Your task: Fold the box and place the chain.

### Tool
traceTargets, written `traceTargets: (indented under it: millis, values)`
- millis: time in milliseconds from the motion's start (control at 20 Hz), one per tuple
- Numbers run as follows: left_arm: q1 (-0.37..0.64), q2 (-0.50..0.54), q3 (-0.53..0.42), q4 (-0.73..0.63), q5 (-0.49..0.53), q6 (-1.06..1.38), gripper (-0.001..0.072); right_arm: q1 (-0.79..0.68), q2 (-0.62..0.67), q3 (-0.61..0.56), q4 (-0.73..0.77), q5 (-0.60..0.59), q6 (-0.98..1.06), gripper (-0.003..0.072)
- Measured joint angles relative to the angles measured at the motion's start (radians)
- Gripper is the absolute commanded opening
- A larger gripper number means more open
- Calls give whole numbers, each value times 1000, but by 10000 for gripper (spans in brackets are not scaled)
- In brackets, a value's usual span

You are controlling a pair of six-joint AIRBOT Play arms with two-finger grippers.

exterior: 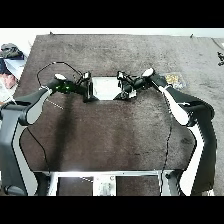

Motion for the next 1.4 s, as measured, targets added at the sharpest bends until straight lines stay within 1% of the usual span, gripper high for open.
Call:
traceTargets:
  millis: [1350,1400]
  values:
    - [0,0,0,2,-3,1,365,0,0,0,2,1,0,275]
    - [0,0,0,2,-3,0,365,0,0,0,2,1,0,378]
